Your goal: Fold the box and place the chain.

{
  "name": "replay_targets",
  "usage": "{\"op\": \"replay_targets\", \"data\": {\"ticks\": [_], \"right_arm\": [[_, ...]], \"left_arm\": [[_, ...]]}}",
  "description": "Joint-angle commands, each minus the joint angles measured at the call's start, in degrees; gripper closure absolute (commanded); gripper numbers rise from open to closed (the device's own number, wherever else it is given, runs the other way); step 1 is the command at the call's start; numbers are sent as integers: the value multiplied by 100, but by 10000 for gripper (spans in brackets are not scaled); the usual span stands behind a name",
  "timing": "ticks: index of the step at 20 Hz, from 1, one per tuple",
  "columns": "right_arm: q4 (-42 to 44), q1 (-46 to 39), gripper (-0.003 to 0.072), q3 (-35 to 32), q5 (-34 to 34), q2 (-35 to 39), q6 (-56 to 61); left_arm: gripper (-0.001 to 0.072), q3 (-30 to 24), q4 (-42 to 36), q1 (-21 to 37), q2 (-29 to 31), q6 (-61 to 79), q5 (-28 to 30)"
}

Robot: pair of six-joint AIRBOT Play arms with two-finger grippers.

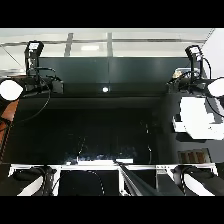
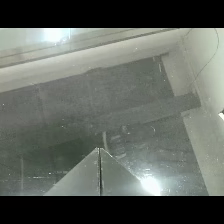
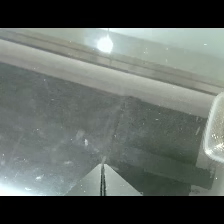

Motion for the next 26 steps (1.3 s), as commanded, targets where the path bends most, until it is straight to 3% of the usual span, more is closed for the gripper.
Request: {"op": "replay_targets", "data": {"ticks": [1, 6, 10, 11, 12, 13, 15, 17, 21, 23, 25, 26], "right_arm": [[2, 4, 670, -2, 0, 0, 2], [673, 9, 670, -2, -114, -2, 0], [651, 26, 669, -7, -1451, -83, -20], [341, 13, 666, -7, -1939, -173, -17], [94, -15, 367, -7, -2485, -295, 24], [92, -35, -34, -4, -2850, -400, 24], [37, -146, -34, 2, -2752, -472, 13], [17, -713, -33, 98, -2133, -501, 444], [-590, -3324, -31, 1012, -125, -813, 1987], [-647, -4509, -31, 1165, 505, -831, 1587], [-787, -5455, -30, 1165, 796, -916, 1464], [-765, -5866, 10, 1185, 984, -1049, 1480]], "left_arm": [[679, 0, -9, 7, -2, -2, 22], [679, 0, -26, 4, -2, 13, 894], [675, 0, -24, -13, -219, -2, 1989], [531, 0, -24, -15, -367, -2, 2129], [114, 0, -46, -17, -553, -11, 2109], [-6, 4, -225, -17, -717, -184, 2000], [-6, 31, -428, -17, -846, -319, 1189], [-6, 33, -111, 31, -807, -564, 236], [-5, 37, 2422, 350, -804, -2352, -984], [-5, 17, 2229, 531, -815, -2522, -1510], [-5, -44, 1884, 544, -850, -2522, -1593], [-5, -46, 1707, 522, -883, -2520, -1545]]}}
